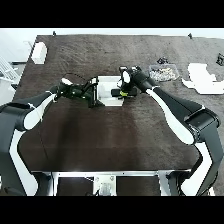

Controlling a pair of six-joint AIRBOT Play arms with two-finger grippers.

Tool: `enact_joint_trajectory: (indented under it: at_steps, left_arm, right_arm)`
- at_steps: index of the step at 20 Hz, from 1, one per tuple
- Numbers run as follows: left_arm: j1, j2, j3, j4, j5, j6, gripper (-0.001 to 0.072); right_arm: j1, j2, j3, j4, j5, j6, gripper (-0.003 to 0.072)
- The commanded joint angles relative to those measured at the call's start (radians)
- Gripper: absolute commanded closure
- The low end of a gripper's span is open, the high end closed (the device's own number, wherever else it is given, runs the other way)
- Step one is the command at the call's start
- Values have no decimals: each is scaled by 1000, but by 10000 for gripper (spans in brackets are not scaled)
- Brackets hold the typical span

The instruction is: Fold the box and place the chain.

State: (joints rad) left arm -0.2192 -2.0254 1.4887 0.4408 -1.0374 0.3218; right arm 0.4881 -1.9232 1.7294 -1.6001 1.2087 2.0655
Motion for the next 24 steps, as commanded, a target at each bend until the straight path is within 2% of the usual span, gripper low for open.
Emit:
enact_joint_trajectory:
  at_steps: [1, 2, 5, 7, 8, 10, 11, 18, 22, 24]
  left_arm:
    - [0, 0, 0, 0, 0, 0, 302]
    - [0, 0, 0, 0, 0, 0, 302]
    - [0, 0, 0, 0, 0, 0, 303]
    - [0, 0, 0, 0, 0, 0, 303]
    - [0, 0, 0, 0, 0, 0, 302]
    - [0, 0, 0, 0, 0, 0, 302]
    - [0, 0, 0, 0, 0, 0, 302]
    - [0, 0, 0, 0, 0, 0, 302]
    - [0, 0, 0, 0, 0, 0, 302]
    - [0, 0, 0, 0, 0, 0, 302]
  right_arm:
    - [10, -5, 2, 2, 5, 4, 631]
    - [11, -5, 5, 2, 5, 4, 673]
    - [21, -5, 11, -13, 5, 8, 676]
    - [22, -5, 11, -16, 5, 7, 675]
    - [21, -5, 11, -16, 5, 7, 637]
    - [19, -1, 21, -16, 19, 7, 239]
    - [19, 5, 27, -16, 25, 3, 213]
    - [-23, 109, 65, -37, 33, -109, 213]
    - [-96, 171, 65, -296, 30, -186, 213]
    - [-173, 169, 64, -344, -48, -193, 214]
